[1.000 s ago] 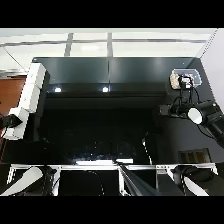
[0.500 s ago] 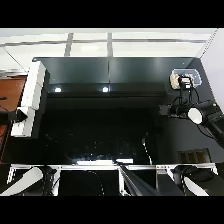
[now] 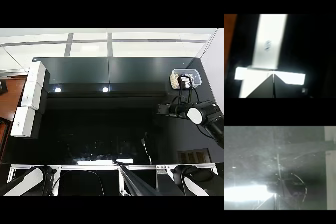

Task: Fold the box and place the chain.

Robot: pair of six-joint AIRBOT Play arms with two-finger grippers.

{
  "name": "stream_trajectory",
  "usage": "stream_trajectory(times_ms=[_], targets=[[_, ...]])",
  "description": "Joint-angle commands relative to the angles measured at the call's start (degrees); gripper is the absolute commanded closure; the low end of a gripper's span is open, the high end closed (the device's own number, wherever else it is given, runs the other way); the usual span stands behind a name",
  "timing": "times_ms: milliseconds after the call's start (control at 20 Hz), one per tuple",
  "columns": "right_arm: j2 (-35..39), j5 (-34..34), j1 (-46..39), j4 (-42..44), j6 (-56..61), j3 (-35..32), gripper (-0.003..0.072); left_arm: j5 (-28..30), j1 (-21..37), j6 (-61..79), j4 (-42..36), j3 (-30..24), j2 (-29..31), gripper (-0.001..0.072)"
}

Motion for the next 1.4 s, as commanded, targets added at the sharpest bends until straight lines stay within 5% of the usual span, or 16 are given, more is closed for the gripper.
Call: stream_trajectory(times_ms=[0,150,350,500,1350], targets=[[0.02,-0.96,3.39,0.0,-0.09,-0.02,0.0669,-3.56,-7.56,-3.28,-10.16,4.0,2.45,0.069],[0.02,-3.39,8.66,-0.98,-0.11,-0.02,0.0669,8.07,-19.89,-3.89,-10.45,-6.91,11.52,0.069],[-0.04,-6.51,11.39,-8.72,-0.07,-0.04,0.0669,33.24,-36.48,-4.68,-6.29,-34.07,25.79,0.069],[-0.26,-6.4,9.42,-18.14,-0.04,-0.11,0.0669,40.65,-40.33,-4.85,-3.85,-47.43,29.88,0.0689],[-0.35,-5.42,3.76,-16.0,-0.04,-0.11,0.0669,38.29,-38.6,-4.83,-3.63,-49.24,30.01,0.0686]])
